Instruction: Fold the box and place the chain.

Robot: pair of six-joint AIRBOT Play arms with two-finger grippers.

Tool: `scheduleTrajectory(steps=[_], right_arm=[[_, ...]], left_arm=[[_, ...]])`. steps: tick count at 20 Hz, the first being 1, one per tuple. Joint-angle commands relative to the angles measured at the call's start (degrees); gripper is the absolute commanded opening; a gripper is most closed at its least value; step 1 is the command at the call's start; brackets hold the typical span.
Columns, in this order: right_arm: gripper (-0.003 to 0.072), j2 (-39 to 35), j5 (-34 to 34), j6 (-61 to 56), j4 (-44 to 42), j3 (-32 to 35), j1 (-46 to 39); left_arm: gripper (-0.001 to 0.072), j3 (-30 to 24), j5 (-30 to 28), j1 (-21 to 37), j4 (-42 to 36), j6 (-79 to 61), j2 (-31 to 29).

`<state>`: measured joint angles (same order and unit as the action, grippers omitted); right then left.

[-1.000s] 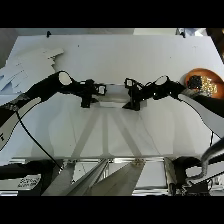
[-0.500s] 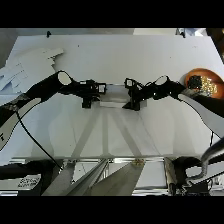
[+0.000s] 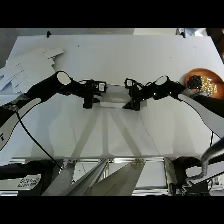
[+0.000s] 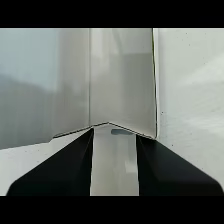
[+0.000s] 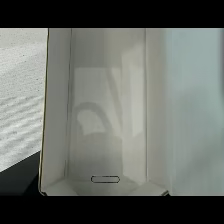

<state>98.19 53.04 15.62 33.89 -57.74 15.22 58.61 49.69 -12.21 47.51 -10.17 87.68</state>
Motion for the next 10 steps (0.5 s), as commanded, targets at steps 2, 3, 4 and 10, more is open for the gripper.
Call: scheduleTrajectory(steps=[2,3,4,10], right_arm=[[0.0516,0.02,-0.02,-0.11,-0.07,0.0,0.07],[0.0516,0.02,-0.04,-0.11,-0.07,0.0,0.07],[0.0516,0.02,-0.04,-0.11,-0.07,0.02,0.04],[0.0516,0.02,-0.04,-0.11,-0.07,0.0,0.07]], left_arm=[[0.0297,-0.02,0.13,-0.04,-2.03,0.11,0.04],[0.0302,-0.02,0.09,-0.04,-2.03,0.09,0.04],[0.0363,-0.02,0.09,-0.04,-2.03,0.11,0.04],[0.0417,-0.04,0.02,-0.04,-2.05,0.09,0.04]])
